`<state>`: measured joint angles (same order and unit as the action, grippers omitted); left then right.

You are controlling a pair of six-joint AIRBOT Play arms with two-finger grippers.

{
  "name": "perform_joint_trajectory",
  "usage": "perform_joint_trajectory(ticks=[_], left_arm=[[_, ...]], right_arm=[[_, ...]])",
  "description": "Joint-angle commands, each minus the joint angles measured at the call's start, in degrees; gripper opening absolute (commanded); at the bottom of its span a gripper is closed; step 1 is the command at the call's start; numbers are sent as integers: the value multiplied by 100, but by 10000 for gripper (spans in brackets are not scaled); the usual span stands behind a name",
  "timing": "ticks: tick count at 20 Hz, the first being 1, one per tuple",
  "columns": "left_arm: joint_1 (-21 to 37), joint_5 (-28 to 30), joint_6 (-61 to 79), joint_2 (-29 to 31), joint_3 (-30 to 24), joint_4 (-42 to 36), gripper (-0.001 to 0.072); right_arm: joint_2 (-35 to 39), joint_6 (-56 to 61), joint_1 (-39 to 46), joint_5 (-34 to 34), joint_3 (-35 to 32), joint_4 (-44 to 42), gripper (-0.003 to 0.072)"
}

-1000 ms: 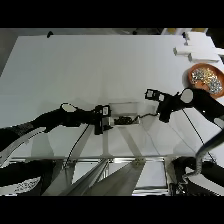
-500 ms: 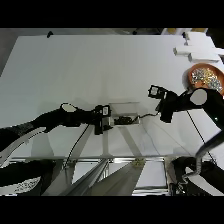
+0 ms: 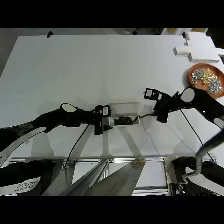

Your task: Fold the box and place the chain.

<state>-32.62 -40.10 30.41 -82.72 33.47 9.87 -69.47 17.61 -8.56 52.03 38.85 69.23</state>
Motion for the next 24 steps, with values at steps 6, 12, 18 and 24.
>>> perform_joint_trajectory(ticks=[6,12,18,24], left_arm=[[2,0,2,4,0,0,88],[2,0,2,4,0,0,88],[2,0,2,4,0,0,88],[2,0,2,4,0,0,88]], right_arm=[[-393,-13,-2,151,-7,177,217],[-417,-11,0,175,-7,299,17],[50,2,0,214,-7,299,16],[1300,658,-2,848,-7,-728,16]])
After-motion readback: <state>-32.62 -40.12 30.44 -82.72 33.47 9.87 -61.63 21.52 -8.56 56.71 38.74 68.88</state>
